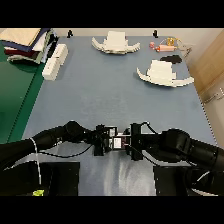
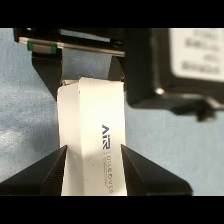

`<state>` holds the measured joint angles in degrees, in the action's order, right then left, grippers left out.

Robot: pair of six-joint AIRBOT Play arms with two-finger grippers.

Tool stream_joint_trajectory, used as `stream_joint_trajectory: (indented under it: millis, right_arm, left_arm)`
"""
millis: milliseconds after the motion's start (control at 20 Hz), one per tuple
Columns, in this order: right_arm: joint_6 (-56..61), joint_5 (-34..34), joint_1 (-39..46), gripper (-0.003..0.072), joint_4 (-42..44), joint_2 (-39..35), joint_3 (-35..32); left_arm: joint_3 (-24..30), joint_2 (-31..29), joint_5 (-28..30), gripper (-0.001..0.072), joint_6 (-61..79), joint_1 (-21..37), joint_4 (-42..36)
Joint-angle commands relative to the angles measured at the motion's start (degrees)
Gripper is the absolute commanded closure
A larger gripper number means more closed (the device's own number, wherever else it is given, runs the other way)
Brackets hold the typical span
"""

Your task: Fold the box.

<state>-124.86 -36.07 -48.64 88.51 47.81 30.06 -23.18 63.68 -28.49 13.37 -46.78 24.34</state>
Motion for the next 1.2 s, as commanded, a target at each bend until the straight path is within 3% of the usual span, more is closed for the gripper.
stream_joint_trajectory:
  millis: [0, 450, 550, 850, 900, 950, 1050, 1100, 1150]
  right_arm:
    - [0.6, 0.4, -0.1, 0.018, 0.4, -1.7, 0.1]
    - [0.6, 0.3, -0.1, 0.018, 0.5, -3.4, 0.1]
    - [0.6, -0.5, -0.1, 0.029, 0.6, -3.3, 0.1]
    - [0.5, -2.3, -0.1, 0.0363, 2.4, -1.6, 0.1]
    - [0.5, -2.4, -0.1, 0.0393, 2.4, -1.2, 0.1]
    - [0.6, -2.4, -0.1, 0.0475, 2.4, -1.0, 0.1]
    - [0.6, -2.4, -0.4, 0.0478, 2.4, -0.9, 0.1]
    - [0.6, -2.4, -1.0, 0.0529, 2.4, -0.9, 0.1]
    - [0.6, -2.4, -1.7, 0.053, 2.6, -0.9, 0.1]
  left_arm:
    - [0.0, 0.0, -0.4, 0.0182, 0.1, 0.0, 0.1]
    - [0.0, 0.0, -0.4, 0.0182, 0.1, 0.0, 0.1]
    - [0.0, 0.0, -0.4, 0.0181, 0.1, 0.0, 0.1]
    - [0.0, 0.0, -0.4, 0.0181, 0.1, 0.0, 0.2]
    - [0.0, 0.0, -0.4, 0.0182, 0.1, 0.0, 0.1]
    - [0.0, 0.0, -0.4, 0.0181, 0.1, 0.0, 0.1]
    - [0.0, 0.0, -0.4, 0.0181, 0.1, 0.0, 0.1]
    - [0.0, 0.0, -0.4, 0.0181, 0.1, 0.0, 0.2]
    - [0.0, 0.0, -0.4, 0.0182, 0.1, 0.0, 0.1]
